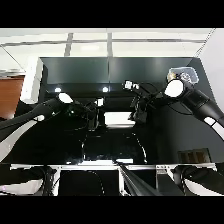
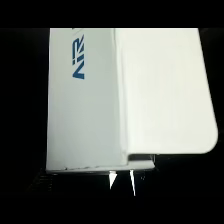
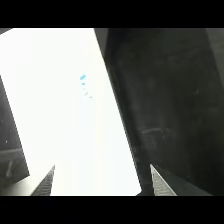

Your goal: Fold the box and place the chain.

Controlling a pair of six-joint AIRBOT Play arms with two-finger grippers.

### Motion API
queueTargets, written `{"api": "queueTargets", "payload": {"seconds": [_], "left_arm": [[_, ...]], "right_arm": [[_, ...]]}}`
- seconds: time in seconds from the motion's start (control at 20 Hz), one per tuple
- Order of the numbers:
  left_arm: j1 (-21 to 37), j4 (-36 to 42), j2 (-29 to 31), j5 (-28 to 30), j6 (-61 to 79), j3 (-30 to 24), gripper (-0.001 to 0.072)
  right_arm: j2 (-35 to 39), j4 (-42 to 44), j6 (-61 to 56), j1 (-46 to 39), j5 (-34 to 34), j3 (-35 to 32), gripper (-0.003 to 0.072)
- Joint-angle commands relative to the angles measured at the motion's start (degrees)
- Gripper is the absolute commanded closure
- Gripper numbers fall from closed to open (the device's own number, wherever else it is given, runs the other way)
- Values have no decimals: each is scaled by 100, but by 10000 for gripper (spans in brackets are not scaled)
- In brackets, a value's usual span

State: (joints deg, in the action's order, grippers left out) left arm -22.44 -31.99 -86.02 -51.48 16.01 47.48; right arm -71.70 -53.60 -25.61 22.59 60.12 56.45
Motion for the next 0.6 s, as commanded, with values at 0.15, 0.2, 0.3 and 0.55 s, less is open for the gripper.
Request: {"api": "queueTargets", "payload": {"seconds": [0.15, 0.2, 0.3, 0.55], "left_arm": [[2, -9, -2, 4, 4, 0, 206], [2, -9, -2, 2, 4, 0, 206], [2, -9, -2, 2, 4, 0, 206], [2, -9, -2, 4, 4, 0, 206]], "right_arm": [[-232, 122, 483, 4, 7, 7, 84], [-273, 236, 638, 4, -74, 7, 87], [-289, 326, 745, 4, -153, 9, 196], [-289, 317, 741, 4, -74, 7, 379]]}}
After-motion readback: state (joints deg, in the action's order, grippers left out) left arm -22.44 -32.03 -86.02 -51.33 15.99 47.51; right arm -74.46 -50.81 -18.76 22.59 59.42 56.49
